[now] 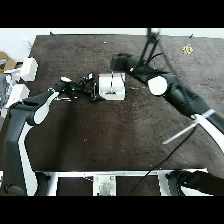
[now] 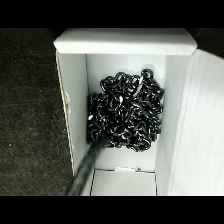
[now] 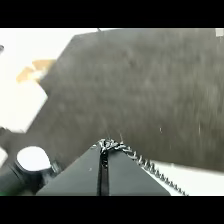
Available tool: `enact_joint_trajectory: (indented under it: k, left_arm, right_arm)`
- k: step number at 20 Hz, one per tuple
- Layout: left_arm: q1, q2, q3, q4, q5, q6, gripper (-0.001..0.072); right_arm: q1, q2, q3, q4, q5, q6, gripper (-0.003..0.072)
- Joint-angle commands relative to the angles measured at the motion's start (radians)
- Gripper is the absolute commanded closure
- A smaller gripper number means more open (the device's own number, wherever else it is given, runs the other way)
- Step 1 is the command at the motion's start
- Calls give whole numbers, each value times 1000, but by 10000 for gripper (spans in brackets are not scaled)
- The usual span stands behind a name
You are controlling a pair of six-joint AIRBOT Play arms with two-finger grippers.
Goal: Fold the box and place the chain.
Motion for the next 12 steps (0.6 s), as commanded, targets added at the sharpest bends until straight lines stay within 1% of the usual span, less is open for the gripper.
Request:
enact_joint_trajectory:
  k: [1, 2, 3, 4, 5, 6, 7, 8, 10, 11, 12]
  left_arm:
    - [1, 0, 0, 0, 0, 0, 482]
    - [1, 0, 0, 0, 0, 0, 483]
    - [1, 0, 0, 0, 0, 0, 483]
    - [1, 0, 0, 0, 0, 0, 483]
    - [1, 0, 0, 0, 0, 0, 483]
    - [1, 0, 0, 0, 0, 0, 483]
    - [1, 0, 0, 0, 0, 0, 483]
    - [1, 0, 0, 0, 0, 0, 483]
    - [1, 0, 0, 0, 0, 0, 483]
    - [1, 0, 0, 0, 0, 0, 483]
    - [1, 0, 0, 0, 0, 0, 483]
  right_arm:
    - [9, -91, -33, 5, 35, 56, 683]
    - [4, -104, -37, 4, 71, 66, 581]
    - [-10, -106, -37, 4, 101, 65, 350]
    - [-33, -101, -36, 0, 114, 64, 302]
    - [-58, -90, -36, -22, 129, 64, 302]
    - [-90, -74, -36, -55, 169, 64, 302]
    - [-130, -56, -36, -92, 241, 64, 332]
    - [-174, -42, -37, -132, 328, 64, 428]
    - [-253, -38, -43, -189, 456, 65, 429]
    - [-295, -38, -67, -201, 459, 69, 428]
    - [-337, -39, -102, -200, 424, 89, 412]
